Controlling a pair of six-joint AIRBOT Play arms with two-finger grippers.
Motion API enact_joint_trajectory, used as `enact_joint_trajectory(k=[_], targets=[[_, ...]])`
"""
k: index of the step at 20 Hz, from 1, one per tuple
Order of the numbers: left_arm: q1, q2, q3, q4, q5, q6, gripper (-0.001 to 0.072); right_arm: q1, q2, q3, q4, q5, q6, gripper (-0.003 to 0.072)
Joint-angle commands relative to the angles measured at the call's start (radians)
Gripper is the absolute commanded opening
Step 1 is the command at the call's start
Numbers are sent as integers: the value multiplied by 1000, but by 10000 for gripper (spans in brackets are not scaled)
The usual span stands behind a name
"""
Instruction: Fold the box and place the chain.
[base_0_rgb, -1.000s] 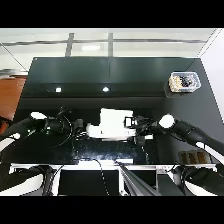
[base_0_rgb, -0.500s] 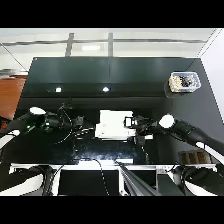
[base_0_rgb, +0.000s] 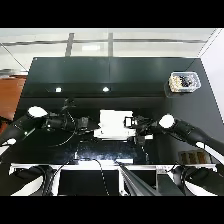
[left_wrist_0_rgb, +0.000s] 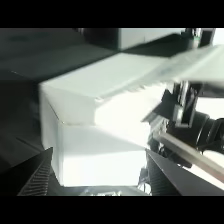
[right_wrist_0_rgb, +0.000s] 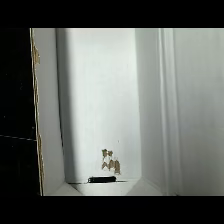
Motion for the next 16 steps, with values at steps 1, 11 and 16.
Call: enact_joint_trajectory(k=[1, 11, 16], targets=[[-55, 23, 1, 17, 14, -41, 699, 0, 0, 0, 0, 0, 0, 293], [-55, 24, 1, 21, 14, -65, 507, 0, 0, 0, 0, 0, 0, 292], [-63, 26, 1, 95, 26, -119, 508, 0, 0, 0, 0, 0, 0, 292]])
